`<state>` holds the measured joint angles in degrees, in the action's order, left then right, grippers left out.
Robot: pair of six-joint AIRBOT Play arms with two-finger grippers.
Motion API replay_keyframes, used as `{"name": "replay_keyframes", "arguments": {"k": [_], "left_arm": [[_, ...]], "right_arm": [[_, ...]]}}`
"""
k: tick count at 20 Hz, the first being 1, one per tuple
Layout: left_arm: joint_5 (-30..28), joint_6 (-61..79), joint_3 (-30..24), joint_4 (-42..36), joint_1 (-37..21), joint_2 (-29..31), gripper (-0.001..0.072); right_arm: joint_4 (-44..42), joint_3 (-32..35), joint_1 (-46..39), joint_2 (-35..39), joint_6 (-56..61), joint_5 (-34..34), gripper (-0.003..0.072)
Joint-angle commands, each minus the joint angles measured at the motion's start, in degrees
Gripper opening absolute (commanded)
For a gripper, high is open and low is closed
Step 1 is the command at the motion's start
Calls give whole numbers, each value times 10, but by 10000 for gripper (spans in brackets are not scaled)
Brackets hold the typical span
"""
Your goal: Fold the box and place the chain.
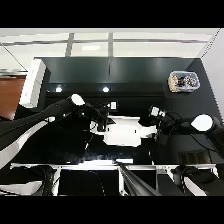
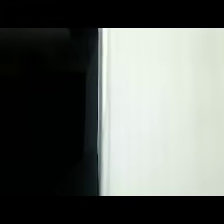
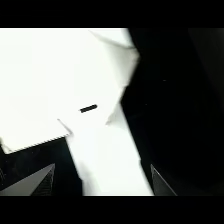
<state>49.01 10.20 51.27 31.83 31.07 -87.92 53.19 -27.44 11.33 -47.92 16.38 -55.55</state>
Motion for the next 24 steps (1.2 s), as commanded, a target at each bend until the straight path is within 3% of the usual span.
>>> {"name": "replay_keyframes", "arguments": {"k": [1,12,15,21,24], "left_arm": [[-9,-33,-1,6,1,-4,24],[-8,-49,-1,6,1,-5,24],[-8,-49,-1,6,1,-5,24],[-7,-49,-1,6,1,-5,25],[-7,-48,-1,6,1,-5,24]], "right_arm": [[3,25,23,-2,-19,8,716],[-2,35,117,-67,-45,94,715],[-58,35,120,-68,-44,99,716],[-60,22,101,-40,-32,98,716],[-76,13,97,-40,-88,131,715]]}}
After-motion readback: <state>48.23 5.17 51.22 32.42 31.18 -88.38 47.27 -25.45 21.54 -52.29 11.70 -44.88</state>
